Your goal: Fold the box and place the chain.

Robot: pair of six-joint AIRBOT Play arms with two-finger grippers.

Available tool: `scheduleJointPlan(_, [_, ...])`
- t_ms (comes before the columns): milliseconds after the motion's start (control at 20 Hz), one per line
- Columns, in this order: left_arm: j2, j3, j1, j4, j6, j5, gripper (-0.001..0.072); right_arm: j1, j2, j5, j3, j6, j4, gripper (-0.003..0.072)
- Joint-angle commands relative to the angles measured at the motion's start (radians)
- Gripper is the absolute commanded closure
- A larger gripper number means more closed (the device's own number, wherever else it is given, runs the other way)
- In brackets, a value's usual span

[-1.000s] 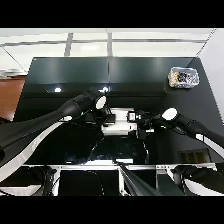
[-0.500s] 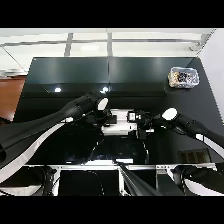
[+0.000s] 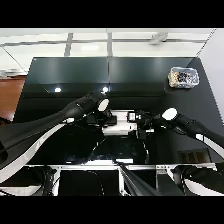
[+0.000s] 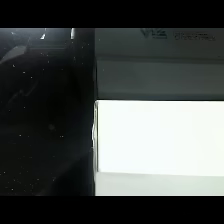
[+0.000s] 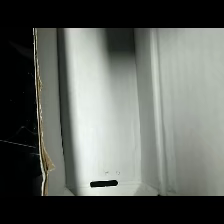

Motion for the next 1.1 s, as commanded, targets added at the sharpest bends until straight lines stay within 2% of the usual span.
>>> scheduleJointPlan(0, [0.000, 0.001, 0.000, -0.004, -0.012, 0.003, 0.0578, 0.000, 0.000, 0.000, 0.001, 0.000, 0.000, 0.0454])
scheduleJointPlan(50, [0.000, 0.001, 0.000, -0.003, -0.014, 0.003, 0.0320, 0.000, 0.000, 0.000, 0.001, 0.000, 0.000, 0.0454])
scheduleJointPlan(100, [0.000, 0.001, 0.000, -0.003, -0.014, 0.003, 0.0175, 0.000, 0.000, 0.000, 0.001, 0.000, 0.000, 0.0454])
scheduleJointPlan(350, [-0.001, 0.000, 0.000, 0.016, -0.014, 0.006, 0.0173, 0.000, 0.000, 0.000, 0.001, 0.000, 0.000, 0.0454])
scheduleJointPlan(450, [-0.001, -0.006, 0.000, 0.019, -0.014, 0.006, 0.0222, 0.000, 0.000, 0.000, 0.001, 0.000, 0.000, 0.0454])
scheduleJointPlan(700, [0.000, -0.018, 0.000, -0.011, -0.014, 0.041, 0.0226, 0.000, 0.000, 0.000, 0.001, 0.000, 0.000, 0.0454])
scheduleJointPlan(750, [0.000, -0.018, 0.000, -0.023, -0.014, 0.055, 0.0325, 0.000, 0.000, 0.000, 0.001, 0.000, 0.000, 0.0454])
scheduleJointPlan(800, [0.000, -0.018, 0.000, -0.026, -0.013, 0.066, 0.0564, 0.000, 0.000, 0.000, 0.001, 0.000, 0.000, 0.0454])
scheduleJointPlan(850, [0.000, -0.018, 0.000, -0.027, -0.013, 0.074, 0.0680, 0.000, 0.000, 0.000, 0.001, 0.000, 0.000, 0.0454])
scheduleJointPlan(1050, [0.000, -0.018, 0.000, -0.025, -0.013, 0.073, 0.0680, 0.000, 0.000, 0.000, 0.001, 0.000, 0.000, 0.0454])
